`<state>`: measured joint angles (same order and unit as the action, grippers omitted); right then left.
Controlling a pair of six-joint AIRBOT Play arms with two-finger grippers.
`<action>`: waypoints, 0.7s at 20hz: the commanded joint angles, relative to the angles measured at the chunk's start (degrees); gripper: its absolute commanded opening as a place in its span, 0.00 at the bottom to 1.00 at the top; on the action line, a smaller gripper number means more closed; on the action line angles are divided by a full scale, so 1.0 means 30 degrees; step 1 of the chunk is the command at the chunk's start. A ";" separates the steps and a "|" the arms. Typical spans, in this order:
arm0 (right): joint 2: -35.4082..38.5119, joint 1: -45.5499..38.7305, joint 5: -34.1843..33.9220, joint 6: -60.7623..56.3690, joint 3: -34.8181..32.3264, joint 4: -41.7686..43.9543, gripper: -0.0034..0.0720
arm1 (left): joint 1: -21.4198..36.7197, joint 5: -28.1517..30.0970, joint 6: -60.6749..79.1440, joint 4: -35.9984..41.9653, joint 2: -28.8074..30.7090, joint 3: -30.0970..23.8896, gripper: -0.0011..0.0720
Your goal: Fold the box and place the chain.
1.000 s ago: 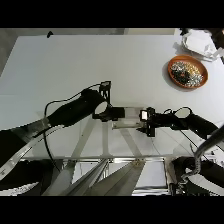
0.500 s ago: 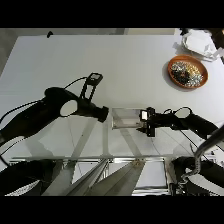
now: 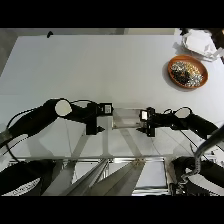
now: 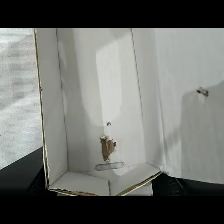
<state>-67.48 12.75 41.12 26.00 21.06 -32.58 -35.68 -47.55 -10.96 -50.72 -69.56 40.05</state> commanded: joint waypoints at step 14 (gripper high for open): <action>0.0015 -0.0007 0.0000 -0.0007 0.0000 0.0007 0.46 | 0.0299 0.1086 0.8087 0.7497 -0.3592 -0.0168 0.98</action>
<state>-67.48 12.75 41.10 26.00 21.06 -32.58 -34.83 -43.48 11.60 -31.07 -80.09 39.59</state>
